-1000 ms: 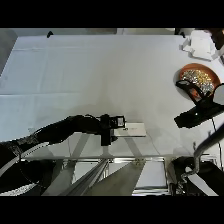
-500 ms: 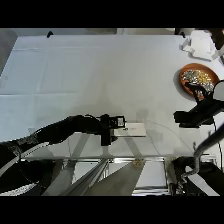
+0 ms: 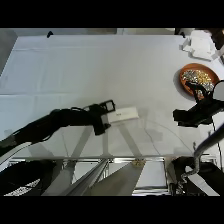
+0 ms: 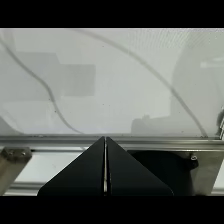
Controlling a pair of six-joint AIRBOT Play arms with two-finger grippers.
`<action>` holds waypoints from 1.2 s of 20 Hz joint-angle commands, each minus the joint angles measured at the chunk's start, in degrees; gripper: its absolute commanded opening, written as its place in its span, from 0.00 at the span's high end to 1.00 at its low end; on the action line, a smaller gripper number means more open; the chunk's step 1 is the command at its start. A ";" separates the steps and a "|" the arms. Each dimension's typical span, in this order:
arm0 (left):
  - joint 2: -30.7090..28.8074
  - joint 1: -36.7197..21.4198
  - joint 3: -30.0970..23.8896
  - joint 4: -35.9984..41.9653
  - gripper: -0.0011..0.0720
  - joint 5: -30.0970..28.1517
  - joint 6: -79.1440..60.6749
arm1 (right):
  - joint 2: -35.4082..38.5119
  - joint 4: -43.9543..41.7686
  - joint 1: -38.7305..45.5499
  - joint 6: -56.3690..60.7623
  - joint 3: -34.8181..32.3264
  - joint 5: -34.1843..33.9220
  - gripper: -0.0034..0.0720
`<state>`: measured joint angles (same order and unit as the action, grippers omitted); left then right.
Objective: Fold the box and place the chain.
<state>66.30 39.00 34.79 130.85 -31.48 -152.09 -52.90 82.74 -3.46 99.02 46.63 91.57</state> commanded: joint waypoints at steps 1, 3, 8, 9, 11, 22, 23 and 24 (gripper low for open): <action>-8.41 -10.95 0.07 -13.53 0.98 -0.83 16.22 | -0.02 -0.07 0.02 0.11 -0.02 -0.15 0.93; -13.16 -19.08 0.07 -16.68 0.98 -1.95 20.65 | -0.02 -0.07 0.02 0.11 -0.02 -0.15 0.93; -20.24 -38.29 0.04 -16.76 0.98 -10.86 21.97 | -0.02 -0.07 0.02 0.11 -0.02 -0.13 0.93; -20.74 -41.48 0.04 -16.98 0.98 -11.43 24.55 | -0.02 -0.07 0.02 0.11 -0.02 -0.13 0.93; -20.76 -47.63 0.04 -18.53 0.98 -12.72 29.51 | -0.02 -0.07 0.02 0.11 -0.02 -0.11 0.93; -19.21 -59.08 -6.78 -39.01 0.98 -16.26 47.30 | -0.02 -0.07 0.02 0.11 -0.02 -0.11 0.93; -19.21 -59.08 -7.54 -38.97 0.98 -16.35 47.30 | -0.02 -0.07 0.02 0.11 -0.02 -0.11 0.93; -19.21 -59.08 -7.89 -38.95 0.97 -16.74 47.30 | -0.02 -0.07 0.02 0.11 -0.02 -0.11 0.93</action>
<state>47.03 -19.49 28.64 94.02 -47.20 -106.15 -52.90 82.70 -3.46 99.13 46.63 91.46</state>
